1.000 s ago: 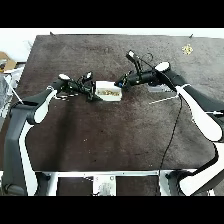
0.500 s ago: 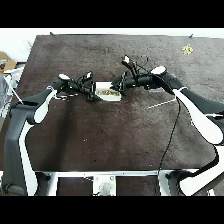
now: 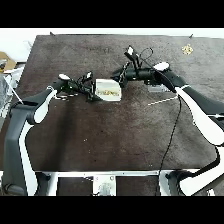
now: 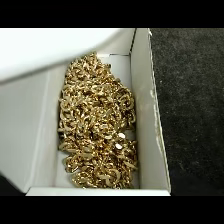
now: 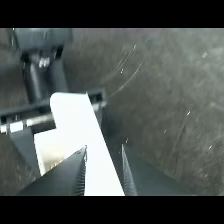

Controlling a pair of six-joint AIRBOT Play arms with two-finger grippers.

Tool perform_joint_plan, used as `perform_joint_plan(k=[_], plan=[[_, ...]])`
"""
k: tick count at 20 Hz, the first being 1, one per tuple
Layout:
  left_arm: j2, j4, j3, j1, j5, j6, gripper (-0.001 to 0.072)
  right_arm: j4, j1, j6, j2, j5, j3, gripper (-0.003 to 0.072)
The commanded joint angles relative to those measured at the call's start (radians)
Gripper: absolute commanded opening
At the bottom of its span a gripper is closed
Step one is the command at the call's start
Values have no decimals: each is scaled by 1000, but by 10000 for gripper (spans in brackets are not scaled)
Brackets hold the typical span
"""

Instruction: Fold the box and place the chain.

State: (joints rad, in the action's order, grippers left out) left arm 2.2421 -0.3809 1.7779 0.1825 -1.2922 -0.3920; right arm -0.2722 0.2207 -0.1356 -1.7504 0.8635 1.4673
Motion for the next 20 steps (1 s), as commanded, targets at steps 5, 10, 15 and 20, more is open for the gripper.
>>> perform_joint_plan(k=[5,10,15,20], plan=[[0,0,0,-1,0,0,475,56,-59,34,-51,-49,8,162],[0,0,1,-1,1,0,475,51,-71,15,-115,135,8,341],[0,0,1,-1,1,0,474,39,-69,-3,-129,215,8,341],[0,0,1,-1,0,0,474,-75,-37,-4,-129,237,8,341]])
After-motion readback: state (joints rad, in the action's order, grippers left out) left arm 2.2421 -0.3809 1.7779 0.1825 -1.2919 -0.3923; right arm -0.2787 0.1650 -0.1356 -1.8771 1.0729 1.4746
